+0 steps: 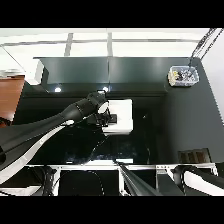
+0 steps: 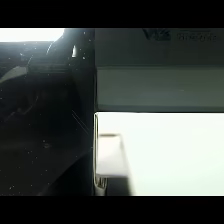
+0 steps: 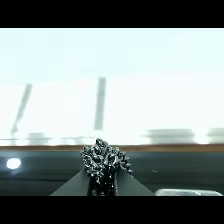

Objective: Fold the box and place the chain.

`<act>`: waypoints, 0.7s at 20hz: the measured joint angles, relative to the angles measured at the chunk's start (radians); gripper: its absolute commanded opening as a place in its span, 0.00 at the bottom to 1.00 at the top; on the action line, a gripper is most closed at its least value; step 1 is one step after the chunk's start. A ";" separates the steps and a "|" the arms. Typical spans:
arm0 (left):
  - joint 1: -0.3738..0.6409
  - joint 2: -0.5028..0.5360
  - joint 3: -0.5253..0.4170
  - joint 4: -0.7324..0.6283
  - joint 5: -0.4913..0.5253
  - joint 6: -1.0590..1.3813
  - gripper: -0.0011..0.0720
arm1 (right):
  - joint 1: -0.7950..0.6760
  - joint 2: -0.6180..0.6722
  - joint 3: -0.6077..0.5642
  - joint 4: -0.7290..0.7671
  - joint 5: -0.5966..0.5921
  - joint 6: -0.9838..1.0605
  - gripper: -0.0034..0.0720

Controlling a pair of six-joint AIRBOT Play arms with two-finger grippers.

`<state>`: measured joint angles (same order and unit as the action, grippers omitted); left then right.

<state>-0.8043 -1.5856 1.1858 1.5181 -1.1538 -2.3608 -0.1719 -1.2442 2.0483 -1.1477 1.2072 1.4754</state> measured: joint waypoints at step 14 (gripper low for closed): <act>0.000 0.000 0.000 -0.008 0.009 0.000 0.05 | 0.307 0.130 -0.032 0.179 0.360 -0.014 0.06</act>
<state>-0.8043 -1.5856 1.1854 1.5097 -1.1450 -2.3611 0.1352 -1.1145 2.0159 -0.9684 1.5673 1.4612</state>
